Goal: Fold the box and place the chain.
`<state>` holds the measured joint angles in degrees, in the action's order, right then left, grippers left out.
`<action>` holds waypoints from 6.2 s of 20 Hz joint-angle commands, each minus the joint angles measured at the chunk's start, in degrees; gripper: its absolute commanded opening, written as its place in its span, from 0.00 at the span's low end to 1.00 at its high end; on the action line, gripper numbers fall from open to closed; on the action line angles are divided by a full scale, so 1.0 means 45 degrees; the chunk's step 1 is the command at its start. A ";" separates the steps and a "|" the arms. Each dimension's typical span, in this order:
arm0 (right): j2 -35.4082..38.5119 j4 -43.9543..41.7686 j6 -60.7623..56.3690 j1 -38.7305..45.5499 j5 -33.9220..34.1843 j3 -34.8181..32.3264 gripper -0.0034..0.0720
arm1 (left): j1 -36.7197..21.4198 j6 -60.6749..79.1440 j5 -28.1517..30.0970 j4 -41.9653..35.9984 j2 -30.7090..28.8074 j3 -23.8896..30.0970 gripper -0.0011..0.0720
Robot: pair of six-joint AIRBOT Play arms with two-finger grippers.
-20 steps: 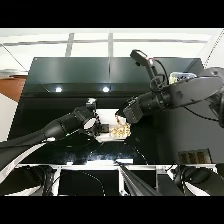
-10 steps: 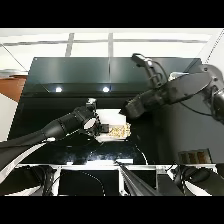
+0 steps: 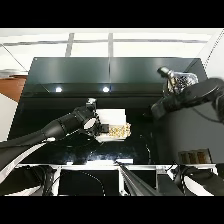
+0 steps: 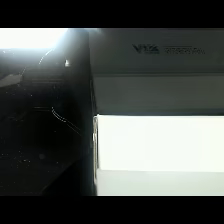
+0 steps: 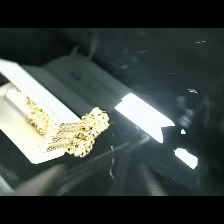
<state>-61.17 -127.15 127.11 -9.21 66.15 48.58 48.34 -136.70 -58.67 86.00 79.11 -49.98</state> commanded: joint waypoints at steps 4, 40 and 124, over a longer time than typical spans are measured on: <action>-0.0160 -0.0903 0.6999 -0.2011 -0.3225 -0.2555 0.99 | -0.0005 0.0000 -0.0073 0.0005 0.0005 -0.0005 0.05; -0.2467 -0.0408 0.9772 -0.4435 -0.5547 -0.2565 0.98 | -0.0010 -0.0005 -0.0097 0.0005 0.0005 -0.0005 0.05; 0.1282 -0.0301 0.0597 0.1307 0.0010 -0.0146 0.72 | -0.7329 3.3169 0.1341 -1.0870 -0.3857 0.4847 0.99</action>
<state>-55.44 -128.38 129.82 -3.31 66.28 47.90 13.63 6.90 -55.64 38.54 58.52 -28.34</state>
